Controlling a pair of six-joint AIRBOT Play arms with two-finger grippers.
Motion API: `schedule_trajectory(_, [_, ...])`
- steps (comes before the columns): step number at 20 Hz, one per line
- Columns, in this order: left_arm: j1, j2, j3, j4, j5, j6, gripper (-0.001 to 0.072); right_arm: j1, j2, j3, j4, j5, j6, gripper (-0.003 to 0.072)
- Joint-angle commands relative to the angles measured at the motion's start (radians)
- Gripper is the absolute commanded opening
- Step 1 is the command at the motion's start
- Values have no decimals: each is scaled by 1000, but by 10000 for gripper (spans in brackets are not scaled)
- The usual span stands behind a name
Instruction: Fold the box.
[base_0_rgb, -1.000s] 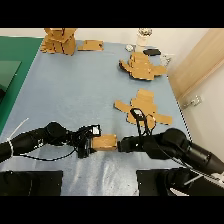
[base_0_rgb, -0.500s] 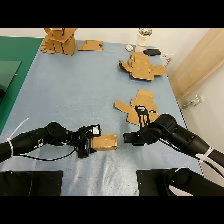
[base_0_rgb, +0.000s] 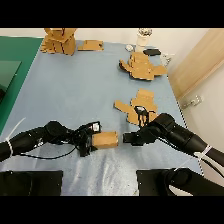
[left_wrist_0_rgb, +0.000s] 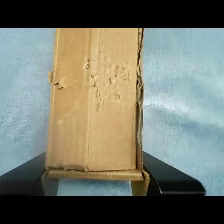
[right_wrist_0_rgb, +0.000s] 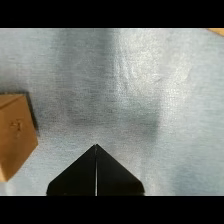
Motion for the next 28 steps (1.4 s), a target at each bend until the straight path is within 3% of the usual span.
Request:
schedule_trajectory(1, [27, 26, 26, 6, 28, -219, 516, 0, 0, 1, 0, -1, 0, 7])
schedule_trajectory(4, [132, 50, 48, 129, 88, -481, 515, 0, -1, 1, 1, -1, 0, 7])
schedule_trajectory(9, [438, 26, 162, 336, 140, -709, 516, 0, -1, 1, 1, -1, 0, 7])
schedule_trajectory(12, [611, -116, 367, 382, 126, -710, 516, 0, -1, 1, 1, -1, 0, 7])
schedule_trajectory(15, [736, -340, 648, 440, 92, -805, 515, 0, -1, 1, 1, -1, 0, 7])
schedule_trajectory(19, [842, -639, 1041, 632, 47, -1047, 515, 0, -1, 1, 1, -1, 0, 7])
schedule_trajectory(21, [868, -764, 1209, 649, 31, -1110, 516, 0, -1, 1, 1, -1, 0, 7])
schedule_trajectory(24, [862, -904, 1386, 648, 23, -1109, 516, 0, -1, 1, 1, -1, 0, 7])
schedule_trajectory(28, [840, -1033, 1511, 649, 17, -1107, 515, 0, -1, 1, 1, -1, 0, 7])
